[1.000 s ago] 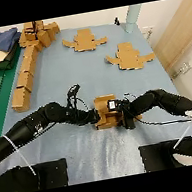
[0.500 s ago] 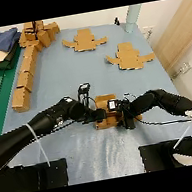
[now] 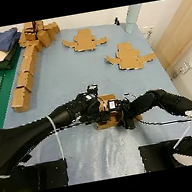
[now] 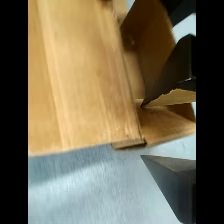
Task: Fold the box.
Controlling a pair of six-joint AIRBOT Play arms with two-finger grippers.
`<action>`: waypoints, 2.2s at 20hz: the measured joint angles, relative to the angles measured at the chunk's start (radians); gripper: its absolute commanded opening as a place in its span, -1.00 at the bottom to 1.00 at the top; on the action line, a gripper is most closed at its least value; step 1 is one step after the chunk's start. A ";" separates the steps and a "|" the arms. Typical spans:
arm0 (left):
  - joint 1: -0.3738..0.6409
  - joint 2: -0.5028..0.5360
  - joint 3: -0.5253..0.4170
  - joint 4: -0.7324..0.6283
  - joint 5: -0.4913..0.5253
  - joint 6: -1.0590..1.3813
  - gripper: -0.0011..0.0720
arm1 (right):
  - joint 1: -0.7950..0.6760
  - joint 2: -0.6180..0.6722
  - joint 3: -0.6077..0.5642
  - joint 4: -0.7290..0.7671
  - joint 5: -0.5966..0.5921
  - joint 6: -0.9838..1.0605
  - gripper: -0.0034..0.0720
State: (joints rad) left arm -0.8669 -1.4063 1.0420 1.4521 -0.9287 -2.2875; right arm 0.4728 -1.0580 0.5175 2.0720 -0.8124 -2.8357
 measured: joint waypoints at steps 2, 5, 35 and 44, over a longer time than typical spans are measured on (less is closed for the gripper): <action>-0.004 -0.025 0.019 0.015 -0.025 -0.018 0.33 | 0.000 0.000 0.000 0.000 0.000 0.000 0.44; -0.009 -0.043 0.032 0.020 -0.013 -0.033 0.33 | 0.000 0.000 0.000 0.000 0.000 0.000 0.44; -0.010 -0.084 0.043 0.003 -0.032 -0.140 -0.39 | 0.000 0.000 0.000 0.000 0.000 0.000 0.44; -0.011 -0.084 0.042 0.009 -0.021 -0.137 -0.93 | -0.001 0.000 0.000 -0.002 0.002 0.001 0.44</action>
State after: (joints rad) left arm -0.8780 -1.4906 1.0843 1.4609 -0.9497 -2.4248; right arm 0.4721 -1.0580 0.5175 2.0705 -0.8104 -2.8346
